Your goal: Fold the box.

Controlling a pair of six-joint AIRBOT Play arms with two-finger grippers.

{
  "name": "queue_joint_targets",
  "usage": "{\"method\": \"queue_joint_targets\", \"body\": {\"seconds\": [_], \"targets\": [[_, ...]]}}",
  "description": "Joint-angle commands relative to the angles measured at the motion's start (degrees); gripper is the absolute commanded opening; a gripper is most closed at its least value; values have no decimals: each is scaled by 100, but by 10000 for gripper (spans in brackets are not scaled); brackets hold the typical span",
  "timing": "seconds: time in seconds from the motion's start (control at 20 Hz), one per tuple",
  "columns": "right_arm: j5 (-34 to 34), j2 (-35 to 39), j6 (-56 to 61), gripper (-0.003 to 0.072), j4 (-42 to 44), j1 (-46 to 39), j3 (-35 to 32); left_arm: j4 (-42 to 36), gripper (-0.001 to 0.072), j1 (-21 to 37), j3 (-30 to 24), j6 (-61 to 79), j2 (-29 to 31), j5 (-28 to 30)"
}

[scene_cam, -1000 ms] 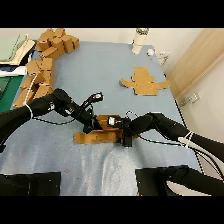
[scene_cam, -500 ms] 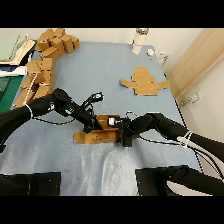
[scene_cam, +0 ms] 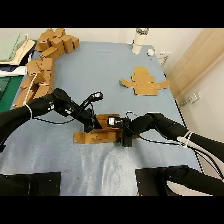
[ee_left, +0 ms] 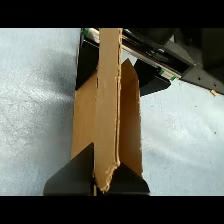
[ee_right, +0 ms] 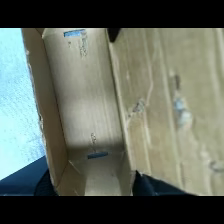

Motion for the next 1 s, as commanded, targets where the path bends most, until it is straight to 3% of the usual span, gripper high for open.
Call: {"method": "queue_joint_targets", "body": {"seconds": [0.0, 0.05, 0.25, 0.45, 0.5, 0.55, 0.6, 0.7, 0.95], "targets": [[-2, 0, -2, 515, 0, 4, -2, 208, 420, 81, 2, -376, 2, -57], [0, 0, -2, 515, 0, 4, -2, 221, 496, 133, 2, -612, 4, -76], [0, 0, -2, 515, 0, 4, -2, 588, 497, 361, 63, -909, 179, -356], [-2, 0, -4, 515, 2, 4, -2, 1639, 493, 610, 66, -2404, 645, -750], [-2, 0, -2, 515, 2, 4, -2, 1818, 408, 619, 66, -2957, 726, -1016], [0, 0, -2, 515, 2, 4, -2, 1864, 51, 610, 63, -3689, 765, -1368], [0, 0, -2, 515, 2, 4, -2, 1775, 14, 560, 42, -4146, 763, -1615], [-2, 0, -2, 515, 2, 4, -2, 1338, 13, 310, -50, -4656, 763, -1698], [-4, 0, -2, 515, 2, 4, -2, -741, 14, 33, -42, -4830, 470, -225]]}}
